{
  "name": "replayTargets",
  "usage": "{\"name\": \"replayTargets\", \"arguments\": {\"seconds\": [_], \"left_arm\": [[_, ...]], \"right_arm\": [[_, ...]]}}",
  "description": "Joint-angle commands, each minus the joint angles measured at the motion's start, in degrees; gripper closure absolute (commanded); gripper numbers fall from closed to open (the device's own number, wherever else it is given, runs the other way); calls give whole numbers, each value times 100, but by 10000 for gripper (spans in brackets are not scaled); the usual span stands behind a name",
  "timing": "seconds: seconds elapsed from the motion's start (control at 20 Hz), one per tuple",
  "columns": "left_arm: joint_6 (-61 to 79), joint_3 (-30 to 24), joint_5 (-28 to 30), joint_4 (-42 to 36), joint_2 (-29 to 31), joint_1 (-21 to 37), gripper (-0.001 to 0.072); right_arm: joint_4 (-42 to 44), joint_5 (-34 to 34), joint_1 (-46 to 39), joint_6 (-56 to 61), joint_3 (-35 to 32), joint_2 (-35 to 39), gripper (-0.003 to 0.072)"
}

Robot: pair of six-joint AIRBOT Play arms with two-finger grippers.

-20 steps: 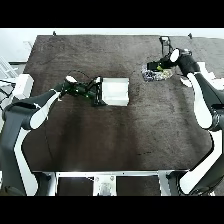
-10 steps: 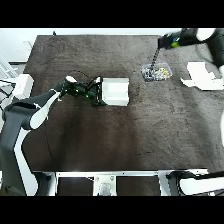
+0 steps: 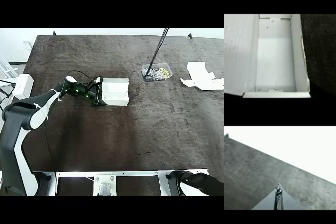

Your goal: Fold the box and place the chain.

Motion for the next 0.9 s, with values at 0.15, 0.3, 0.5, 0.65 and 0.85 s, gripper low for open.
{"name": "replayTargets", "arguments": {"seconds": [0.15, 0.3, 0.5, 0.65, 0.85], "left_arm": [[0, 0, 0, 0, 2, -4, 255], [2, 0, 2, 2, 2, -4, 255], [2, 0, 2, 0, 2, -4, 255], [2, 0, 2, 0, 2, -4, 255], [0, 0, 0, 0, 2, -4, 255]], "right_arm": [[96, 479, 942, 33, -680, 181, 678], [107, -109, 1329, 129, -1388, 181, 678], [98, -1095, 1410, 160, -1867, 184, 678], [101, -1714, 1438, 157, -1816, 243, 678], [94, -2782, 1464, 92, -1733, 247, 678]]}}
